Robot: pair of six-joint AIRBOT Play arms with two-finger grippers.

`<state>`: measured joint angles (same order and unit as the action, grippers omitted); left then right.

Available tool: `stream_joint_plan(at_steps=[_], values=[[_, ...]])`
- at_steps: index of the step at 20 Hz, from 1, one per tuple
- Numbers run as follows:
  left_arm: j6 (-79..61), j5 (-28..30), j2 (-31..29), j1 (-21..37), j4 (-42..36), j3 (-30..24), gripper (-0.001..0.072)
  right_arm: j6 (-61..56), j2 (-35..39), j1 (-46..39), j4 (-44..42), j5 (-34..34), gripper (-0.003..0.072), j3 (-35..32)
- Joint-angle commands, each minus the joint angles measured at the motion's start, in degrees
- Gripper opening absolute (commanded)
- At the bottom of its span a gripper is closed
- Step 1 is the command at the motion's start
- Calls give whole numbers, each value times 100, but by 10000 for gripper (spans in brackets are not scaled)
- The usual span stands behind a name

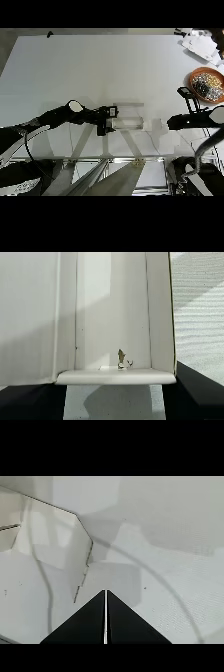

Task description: Fold the box and place the chain.

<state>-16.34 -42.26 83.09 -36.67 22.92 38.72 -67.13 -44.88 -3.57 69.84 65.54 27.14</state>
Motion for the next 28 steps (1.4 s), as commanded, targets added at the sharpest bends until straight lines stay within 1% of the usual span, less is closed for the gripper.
stream_joint_plan(at_steps=[1, 3, 11, 15, 19, 23, 24, 25, 26, 28], values=[[2, 4, -2, 2, 0, 0, 335, -111, -649, -72, -345, -149, 10, -39], [2, 4, -2, 2, 0, 0, 335, 179, -964, -70, -695, -175, 10, -39], [2, 4, -2, 2, 0, 0, 335, 378, -1720, 391, -1086, -516, 9, -42], [2, 4, -2, 2, 0, 0, 335, 785, -1762, 542, -1775, -564, 9, -42], [2, 4, -2, 2, 0, 0, 335, 831, -1762, 542, -1939, -621, 9, -39], [2, 4, -2, 2, 0, 0, 335, 1095, -1659, 682, -2634, -614, 11, -22], [2, 4, -2, 2, 0, 0, 335, 1123, -1580, 684, -2695, -597, 18, 9], [2, 2, -2, 2, 0, 0, 335, 1130, -1495, 684, -2693, -540, 101, 55], [2, 4, -2, 2, 0, 0, 335, 1130, -1419, 684, -2693, -457, 163, 101], [2, 4, -2, 2, 0, 0, 335, 1128, -1307, 684, -2743, -382, 177, 133]])
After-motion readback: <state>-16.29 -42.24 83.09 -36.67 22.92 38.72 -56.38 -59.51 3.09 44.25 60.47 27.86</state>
